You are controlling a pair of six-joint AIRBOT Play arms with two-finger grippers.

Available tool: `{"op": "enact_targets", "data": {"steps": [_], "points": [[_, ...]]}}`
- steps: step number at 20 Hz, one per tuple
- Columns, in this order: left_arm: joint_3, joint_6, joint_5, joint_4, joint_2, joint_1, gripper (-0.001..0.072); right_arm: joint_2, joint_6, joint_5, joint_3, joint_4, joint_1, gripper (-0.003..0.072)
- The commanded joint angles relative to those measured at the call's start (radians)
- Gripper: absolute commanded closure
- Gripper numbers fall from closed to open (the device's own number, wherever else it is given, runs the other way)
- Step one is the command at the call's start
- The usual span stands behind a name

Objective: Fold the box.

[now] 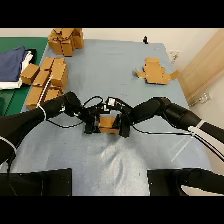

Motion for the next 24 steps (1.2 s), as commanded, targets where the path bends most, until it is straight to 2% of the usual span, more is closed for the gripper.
{"op": "enact_targets", "data": {"steps": [1, 11, 17, 24], "points": [[0.001, -0.004, -0.001, -0.001, 0.0, 0.0, 0.0415, -0.017, 0.0, 0.005, 0.001, 0.053, 0.023, 0.0582], [0.001, -0.004, -0.002, -0.001, 0.0, 0.0, 0.0415, -0.023, 0.0, 0.032, 0.002, 0.109, 0.023, 0.0585], [0.001, -0.004, -0.002, -0.001, 0.0, 0.0, 0.0415, -0.029, 0.0, 0.106, 0.002, 0.109, 0.023, 0.0594], [0.001, -0.004, -0.001, -0.001, 0.0, 0.0, 0.0415, -0.066, 0.0, 0.089, 0.002, 0.132, 0.024, 0.0604]]}}
